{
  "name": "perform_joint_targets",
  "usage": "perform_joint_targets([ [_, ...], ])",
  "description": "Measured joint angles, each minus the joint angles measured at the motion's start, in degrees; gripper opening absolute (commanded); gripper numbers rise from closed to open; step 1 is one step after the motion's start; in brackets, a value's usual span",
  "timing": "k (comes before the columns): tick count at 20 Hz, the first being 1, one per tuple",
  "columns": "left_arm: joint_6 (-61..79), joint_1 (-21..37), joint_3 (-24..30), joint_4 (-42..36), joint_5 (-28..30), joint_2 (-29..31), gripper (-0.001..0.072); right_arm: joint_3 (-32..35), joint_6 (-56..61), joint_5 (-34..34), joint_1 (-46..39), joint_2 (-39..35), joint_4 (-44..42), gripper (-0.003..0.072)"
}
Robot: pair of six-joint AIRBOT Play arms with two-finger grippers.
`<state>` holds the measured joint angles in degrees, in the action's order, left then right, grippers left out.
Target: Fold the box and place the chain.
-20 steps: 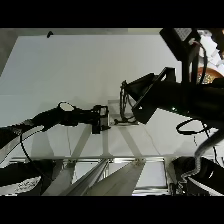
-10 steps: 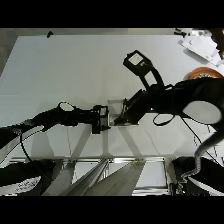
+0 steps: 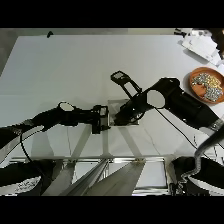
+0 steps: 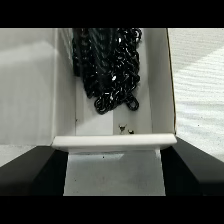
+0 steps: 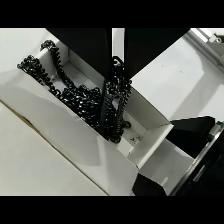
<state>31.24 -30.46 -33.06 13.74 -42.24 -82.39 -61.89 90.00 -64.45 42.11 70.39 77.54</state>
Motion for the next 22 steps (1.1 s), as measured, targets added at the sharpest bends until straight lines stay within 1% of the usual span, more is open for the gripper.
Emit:
perform_joint_targets([
  [1, -0.02, 0.00, 0.00, 0.02, 0.00, 0.00, 0.0456, 0.02, -0.04, 0.00, -0.13, 0.76, 0.02, 0.0211],
  [2, 0.00, 0.00, 0.00, 0.00, 0.00, 0.00, 0.0456, 0.04, -0.15, -0.11, -0.24, 1.40, 0.04, 0.0243],
  [7, 0.00, 0.00, 0.00, 0.00, 0.00, 0.00, 0.0456, 0.04, -0.42, -0.28, -0.92, 3.04, 0.02, 0.0242],
  [9, 0.00, 0.00, 0.00, 0.00, 0.00, 0.00, 0.0456, 0.07, -1.42, -1.64, -2.14, 2.45, 0.02, 0.0242],
  [10, 0.00, 0.00, 0.00, 0.00, 0.00, 0.00, 0.0456, 0.04, -2.25, -2.54, -3.13, 1.64, 0.00, 0.0225],
  [11, -0.02, 0.00, 0.00, 0.00, 0.00, 0.00, 0.0456, 0.07, -3.43, -3.82, -4.52, 0.48, 0.04, 0.0184],
  [13, 0.00, 0.00, 0.00, 0.02, 0.00, 0.00, 0.0456, 0.07, -7.61, -6.71, -7.85, -2.12, -0.17, 0.0179],
  [16, 0.00, 0.00, 0.00, 0.00, 0.00, 0.00, 0.0456, 1.27, -18.49, -11.85, -14.49, -4.46, -2.05, 0.0186],
  [17, 0.00, 0.00, 0.00, 0.00, 0.00, 0.00, 0.0456, 2.60, -23.71, -12.70, -17.03, -4.85, -3.04, 0.0212],
  [18, 0.00, 0.02, 0.00, 0.00, 0.00, 0.00, 0.0456, 4.33, -29.03, -12.85, -19.37, -5.16, -3.91, 0.0313],
  [19, 0.00, 0.00, 0.00, 0.00, 0.00, 0.00, 0.0456, 6.49, -35.28, -12.37, -21.68, -5.35, -4.70, 0.0375],
  [21, 0.00, 0.02, 0.00, 0.00, 0.00, 0.00, 0.0456, 11.19, -48.63, -8.37, -25.59, -5.57, -6.38, 0.0376],
  [22, 0.00, 0.00, 0.00, 0.00, 0.00, 0.00, 0.0456, 13.51, -55.65, -5.07, -27.21, -5.62, -7.93, 0.0390],
])
